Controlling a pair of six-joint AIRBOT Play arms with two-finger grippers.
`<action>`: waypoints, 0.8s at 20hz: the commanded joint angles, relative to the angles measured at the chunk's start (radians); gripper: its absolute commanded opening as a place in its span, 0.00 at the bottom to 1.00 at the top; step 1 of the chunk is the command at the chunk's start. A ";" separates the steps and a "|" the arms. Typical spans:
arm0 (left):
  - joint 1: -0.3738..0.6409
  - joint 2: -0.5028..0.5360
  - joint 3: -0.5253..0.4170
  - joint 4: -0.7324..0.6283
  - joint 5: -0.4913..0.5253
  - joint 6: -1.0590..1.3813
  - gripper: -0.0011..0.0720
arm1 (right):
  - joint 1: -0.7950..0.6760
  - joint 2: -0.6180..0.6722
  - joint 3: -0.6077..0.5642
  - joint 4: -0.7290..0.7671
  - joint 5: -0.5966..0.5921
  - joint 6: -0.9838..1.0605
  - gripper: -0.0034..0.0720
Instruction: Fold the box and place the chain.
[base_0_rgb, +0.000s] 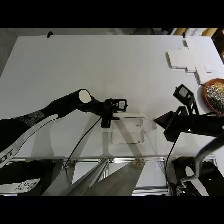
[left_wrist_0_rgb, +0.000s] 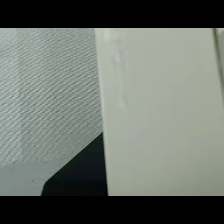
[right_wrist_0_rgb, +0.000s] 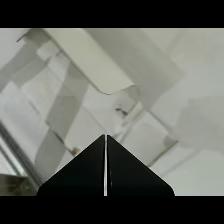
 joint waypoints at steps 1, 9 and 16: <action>0.000 -0.001 0.000 0.000 0.000 0.000 0.03 | 0.003 0.001 -0.058 0.032 0.024 -0.101 0.07; 0.000 -0.001 0.000 0.000 0.000 0.000 0.03 | 0.247 -0.003 -0.141 -0.167 -0.065 -0.283 0.12; 0.000 0.000 0.000 -0.004 -0.004 0.000 0.03 | 0.492 -0.002 -0.298 -0.314 -0.389 -0.517 0.87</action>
